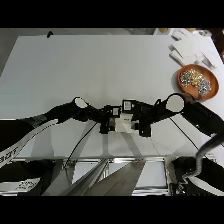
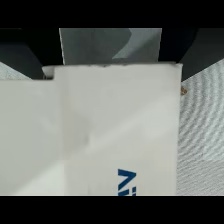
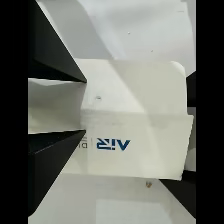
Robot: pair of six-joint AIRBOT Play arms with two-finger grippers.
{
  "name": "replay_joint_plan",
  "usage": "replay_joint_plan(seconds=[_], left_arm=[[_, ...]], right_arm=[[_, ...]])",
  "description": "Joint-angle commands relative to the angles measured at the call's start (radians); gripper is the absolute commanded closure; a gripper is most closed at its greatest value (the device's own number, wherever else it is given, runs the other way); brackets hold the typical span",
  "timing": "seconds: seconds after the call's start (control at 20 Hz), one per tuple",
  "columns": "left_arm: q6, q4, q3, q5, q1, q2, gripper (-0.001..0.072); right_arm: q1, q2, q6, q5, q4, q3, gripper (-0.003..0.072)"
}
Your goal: Fold the box and place the chain.
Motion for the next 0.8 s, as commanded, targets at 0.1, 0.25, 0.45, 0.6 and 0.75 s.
replay_joint_plan(seconds=[0.1,0.25,0.45,0.6,0.75], left_arm=[[0.000,0.000,0.000,0.000,0.000,0.001,0.0621],[0.000,0.000,0.000,0.000,0.000,0.001,0.0621],[0.000,0.000,0.000,0.000,0.000,0.001,0.0621],[0.000,0.000,0.000,0.000,0.000,0.001,0.0621],[0.000,0.000,0.000,0.000,0.000,0.001,0.0621]], right_arm=[[0.005,0.001,0.019,-0.024,-0.069,-0.001,0.0443],[0.005,0.001,0.026,-0.024,-0.069,-0.001,0.0518],[0.005,0.001,0.043,-0.021,-0.069,-0.001,0.0588],[0.005,0.014,0.044,-0.023,-0.067,-0.001,0.0631],[0.004,0.032,0.044,-0.026,-0.065,-0.001,0.0638]])
